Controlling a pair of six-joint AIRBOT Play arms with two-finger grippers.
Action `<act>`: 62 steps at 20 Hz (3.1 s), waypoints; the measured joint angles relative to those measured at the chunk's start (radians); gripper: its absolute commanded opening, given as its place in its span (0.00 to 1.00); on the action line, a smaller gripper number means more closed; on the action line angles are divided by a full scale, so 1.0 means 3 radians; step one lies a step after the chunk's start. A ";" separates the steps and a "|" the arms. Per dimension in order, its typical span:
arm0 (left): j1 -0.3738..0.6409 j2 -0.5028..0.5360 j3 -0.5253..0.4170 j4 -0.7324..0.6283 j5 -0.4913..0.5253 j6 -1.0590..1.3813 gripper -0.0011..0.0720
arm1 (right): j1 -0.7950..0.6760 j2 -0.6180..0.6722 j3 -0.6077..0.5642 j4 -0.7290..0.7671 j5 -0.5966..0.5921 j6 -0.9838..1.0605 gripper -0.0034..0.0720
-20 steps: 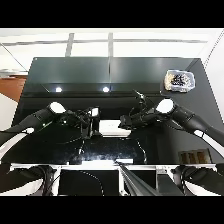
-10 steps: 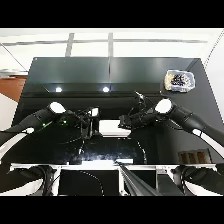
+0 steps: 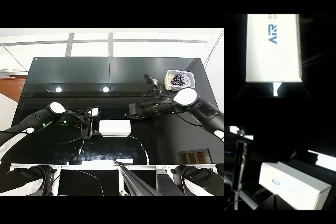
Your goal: Fold the box and place the chain.
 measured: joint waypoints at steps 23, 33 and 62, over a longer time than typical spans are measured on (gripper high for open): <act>0.0262 0.1061 0.0018 0.0675 -0.0678 -0.1204 0.99 | -0.1110 0.0445 0.0020 0.0006 0.0417 -0.0207 0.11; -0.0440 0.0401 0.0791 0.0749 -0.0341 -0.1881 0.99 | -0.1578 0.0533 0.0020 -0.0038 0.0567 -0.0398 0.11; -0.1027 -0.0144 0.0999 0.0825 0.0170 -0.1611 0.99 | -0.1601 0.0534 0.0020 -0.0127 0.0612 -0.0417 0.11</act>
